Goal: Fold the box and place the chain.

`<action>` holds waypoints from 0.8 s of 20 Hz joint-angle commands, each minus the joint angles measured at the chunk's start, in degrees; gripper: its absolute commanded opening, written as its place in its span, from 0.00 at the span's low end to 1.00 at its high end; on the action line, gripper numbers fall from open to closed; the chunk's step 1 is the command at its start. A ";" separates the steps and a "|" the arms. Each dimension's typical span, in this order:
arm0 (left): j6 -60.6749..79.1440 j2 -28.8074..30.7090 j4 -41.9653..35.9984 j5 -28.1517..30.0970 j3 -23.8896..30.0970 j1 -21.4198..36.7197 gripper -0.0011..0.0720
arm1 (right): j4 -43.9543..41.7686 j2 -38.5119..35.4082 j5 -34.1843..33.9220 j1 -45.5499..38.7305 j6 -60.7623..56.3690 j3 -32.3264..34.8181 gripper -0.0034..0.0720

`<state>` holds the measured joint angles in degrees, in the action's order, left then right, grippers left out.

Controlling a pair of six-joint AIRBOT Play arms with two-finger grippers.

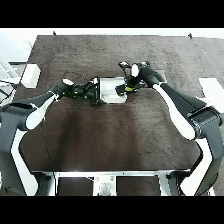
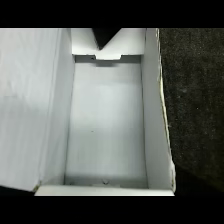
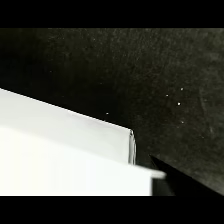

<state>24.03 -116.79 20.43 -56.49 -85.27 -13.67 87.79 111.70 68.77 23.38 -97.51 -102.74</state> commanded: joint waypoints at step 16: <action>0.00 0.02 0.00 0.02 0.02 0.02 0.41 | 7.74 4.04 5.86 3.08 -11.43 -4.04 0.52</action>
<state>24.05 -116.79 20.43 -56.53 -85.27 -13.69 95.94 115.39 74.41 25.91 -107.50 -106.72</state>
